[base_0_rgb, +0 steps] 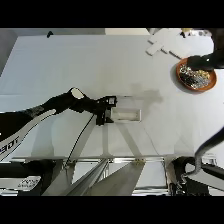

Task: Fold the box and place the chain.

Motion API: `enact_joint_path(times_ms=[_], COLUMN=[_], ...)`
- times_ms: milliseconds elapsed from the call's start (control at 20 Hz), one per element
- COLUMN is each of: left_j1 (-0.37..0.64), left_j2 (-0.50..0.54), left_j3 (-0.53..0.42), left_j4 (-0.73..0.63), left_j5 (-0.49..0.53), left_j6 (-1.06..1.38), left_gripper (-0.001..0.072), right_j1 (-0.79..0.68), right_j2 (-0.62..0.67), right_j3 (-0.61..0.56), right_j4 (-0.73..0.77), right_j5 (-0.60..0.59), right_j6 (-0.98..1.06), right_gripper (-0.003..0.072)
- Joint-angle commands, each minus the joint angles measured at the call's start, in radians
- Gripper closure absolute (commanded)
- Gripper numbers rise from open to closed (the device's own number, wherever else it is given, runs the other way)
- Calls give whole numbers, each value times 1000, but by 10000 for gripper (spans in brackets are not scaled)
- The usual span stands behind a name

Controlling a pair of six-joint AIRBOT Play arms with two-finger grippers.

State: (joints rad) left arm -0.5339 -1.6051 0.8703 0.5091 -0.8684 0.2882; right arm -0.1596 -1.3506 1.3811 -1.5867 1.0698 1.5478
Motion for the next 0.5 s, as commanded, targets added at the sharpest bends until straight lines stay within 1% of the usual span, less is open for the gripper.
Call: enact_joint_path(times_ms=[0, 100, 150, 300, 450], left_j1=[0, 0, 0, 0, 0], left_j2=[0, 0, 0, 0, 0], left_j3=[0, 0, 0, 0, 0], left_j4=[0, 0, 0, 0, 0], left_j5=[0, 0, 0, 0, 0], left_j6=[0, 0, 0, 0, 0], left_gripper=[383, 383, 383, 383, 383], right_j1=[-135, -138, -138, -138, -137], right_j2=[-271, -369, -408, -492, -542], right_j3=[259, 332, 348, 354, 354], right_j4=[31, 30, 31, 39, 96], right_j5=[121, 132, 127, 126, 140], right_j6=[-35, -31, -22, -7, -7], right_gripper=[464, 465, 465, 465, 464])
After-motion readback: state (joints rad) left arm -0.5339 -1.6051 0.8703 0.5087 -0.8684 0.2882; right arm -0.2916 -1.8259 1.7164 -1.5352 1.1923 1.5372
